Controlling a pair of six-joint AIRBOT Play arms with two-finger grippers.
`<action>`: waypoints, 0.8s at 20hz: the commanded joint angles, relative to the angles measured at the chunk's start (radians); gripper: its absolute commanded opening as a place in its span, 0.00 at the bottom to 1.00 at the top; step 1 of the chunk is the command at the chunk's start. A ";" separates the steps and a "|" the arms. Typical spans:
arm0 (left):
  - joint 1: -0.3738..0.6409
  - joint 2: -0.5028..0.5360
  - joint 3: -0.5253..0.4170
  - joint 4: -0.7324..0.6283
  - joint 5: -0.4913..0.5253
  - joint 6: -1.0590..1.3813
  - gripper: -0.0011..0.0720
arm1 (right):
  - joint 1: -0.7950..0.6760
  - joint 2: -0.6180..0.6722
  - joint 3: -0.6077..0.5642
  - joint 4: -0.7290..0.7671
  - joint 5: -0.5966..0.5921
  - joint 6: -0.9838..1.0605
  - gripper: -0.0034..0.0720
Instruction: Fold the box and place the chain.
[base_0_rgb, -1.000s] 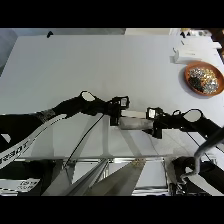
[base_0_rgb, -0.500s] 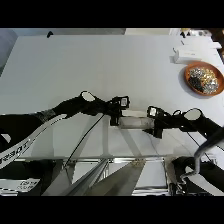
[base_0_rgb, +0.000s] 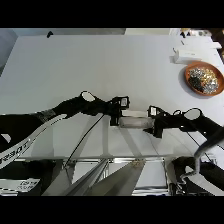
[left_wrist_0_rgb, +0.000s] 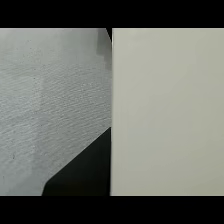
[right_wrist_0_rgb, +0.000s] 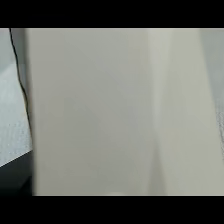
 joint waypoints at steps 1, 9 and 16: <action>0.001 0.000 0.000 0.000 0.001 0.000 0.03 | -0.013 -0.002 0.001 -0.003 -0.006 -0.004 0.77; 0.001 0.000 0.000 0.000 0.001 0.000 0.03 | -0.013 -0.003 0.001 -0.011 -0.008 -0.003 0.56; 0.001 0.000 0.000 0.000 0.001 0.000 0.03 | -0.013 0.005 0.001 -0.011 -0.009 -0.001 0.57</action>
